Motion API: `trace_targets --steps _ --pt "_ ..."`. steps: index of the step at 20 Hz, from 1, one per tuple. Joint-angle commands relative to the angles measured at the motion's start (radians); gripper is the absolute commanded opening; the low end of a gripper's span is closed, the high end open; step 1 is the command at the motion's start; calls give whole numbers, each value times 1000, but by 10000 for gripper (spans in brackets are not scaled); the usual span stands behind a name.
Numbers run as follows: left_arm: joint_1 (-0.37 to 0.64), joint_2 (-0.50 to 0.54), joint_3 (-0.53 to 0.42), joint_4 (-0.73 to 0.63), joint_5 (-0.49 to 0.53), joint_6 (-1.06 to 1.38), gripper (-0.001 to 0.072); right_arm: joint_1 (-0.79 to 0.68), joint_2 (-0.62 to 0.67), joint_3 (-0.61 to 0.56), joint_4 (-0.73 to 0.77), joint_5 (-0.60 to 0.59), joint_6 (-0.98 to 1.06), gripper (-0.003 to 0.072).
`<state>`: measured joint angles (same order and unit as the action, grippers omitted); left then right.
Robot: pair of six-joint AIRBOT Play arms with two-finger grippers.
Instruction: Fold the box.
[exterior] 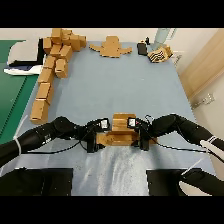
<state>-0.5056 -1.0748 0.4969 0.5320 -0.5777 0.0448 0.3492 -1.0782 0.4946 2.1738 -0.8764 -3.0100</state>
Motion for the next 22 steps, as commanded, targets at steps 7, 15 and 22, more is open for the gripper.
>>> trace_targets --steps 7,15,22 --pt "-25 -88 77 -17 -19 21 641 0 0 1 -5 0 0 465" --pt "-56 -108 81 -51 24 101 173 0 0 1 -5 0 0 465" --pt "-75 -134 82 -69 69 130 173 0 0 1 -5 0 0 464"
